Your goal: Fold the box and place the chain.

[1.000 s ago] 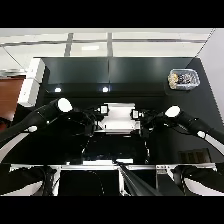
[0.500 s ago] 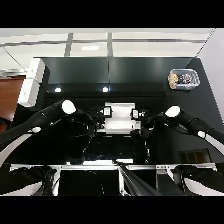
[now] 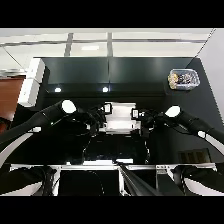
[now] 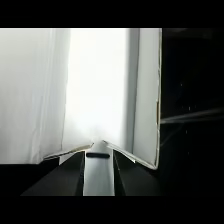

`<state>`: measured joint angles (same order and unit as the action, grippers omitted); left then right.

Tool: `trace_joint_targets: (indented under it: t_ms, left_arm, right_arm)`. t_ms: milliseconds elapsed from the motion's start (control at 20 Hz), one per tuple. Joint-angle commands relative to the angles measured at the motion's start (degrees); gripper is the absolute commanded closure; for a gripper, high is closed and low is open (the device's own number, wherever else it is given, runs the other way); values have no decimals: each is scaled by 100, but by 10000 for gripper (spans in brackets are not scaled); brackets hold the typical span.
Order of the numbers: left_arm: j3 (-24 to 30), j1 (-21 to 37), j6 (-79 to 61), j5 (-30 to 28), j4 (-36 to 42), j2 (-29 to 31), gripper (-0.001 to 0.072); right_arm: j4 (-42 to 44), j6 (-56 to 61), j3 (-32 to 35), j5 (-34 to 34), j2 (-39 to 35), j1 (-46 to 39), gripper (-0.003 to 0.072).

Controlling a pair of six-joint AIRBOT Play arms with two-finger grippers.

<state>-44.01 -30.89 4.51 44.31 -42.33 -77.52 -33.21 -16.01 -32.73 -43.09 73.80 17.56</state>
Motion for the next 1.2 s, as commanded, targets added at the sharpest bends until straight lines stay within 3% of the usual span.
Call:
trace_joint_targets:
  t_ms: [0,100,200,350,400,450,500,550,600,650,700,750,800,850,900,1000,1150]
  left_arm:
    - [4,-13,42,-35,710,-142,492]
    - [4,-44,42,9,695,-238,494]
    - [4,-48,39,-2,693,-267,603]
    - [2,-48,42,-24,693,-271,603]
    - [2,-48,42,-28,695,-271,533]
    - [2,-48,39,-35,699,-271,393]
    - [2,-48,39,-31,697,-271,373]
    - [2,-48,39,-31,695,-271,429]
    - [2,-48,39,-22,697,-271,643]
    - [2,-48,44,-15,704,-271,616]
    - [2,-48,46,-15,715,-269,407]
    - [2,-46,63,-15,726,-269,315]
    - [0,-37,68,-15,715,-269,345]
    - [-13,-31,160,-13,647,-256,589]
    - [-61,-2,352,101,424,-201,681]
    - [-129,131,1700,140,-199,44,681]
    - [-127,634,3569,310,-1735,745,681]
  right_arm:
    - [0,0,-4,-2,2,7,633]
    - [0,0,-4,-2,2,7,633]
    - [0,0,-4,-2,2,7,632]
    - [0,0,-4,-2,2,7,633]
    - [0,0,-4,-2,2,7,633]
    - [0,0,-4,-2,2,7,633]
    - [0,0,-4,-2,2,7,633]
    - [0,0,-4,-2,2,7,633]
    - [0,0,-4,-2,2,7,633]
    - [0,0,-4,-2,2,7,633]
    - [0,0,-4,-2,2,7,633]
    - [0,-2,-4,-2,2,7,633]
    - [0,0,-4,-2,2,7,633]
    - [0,0,-4,-2,2,7,633]
    - [0,-2,-4,-2,2,7,633]
    - [0,0,-4,-2,2,7,633]
    - [0,0,-4,-2,2,7,633]
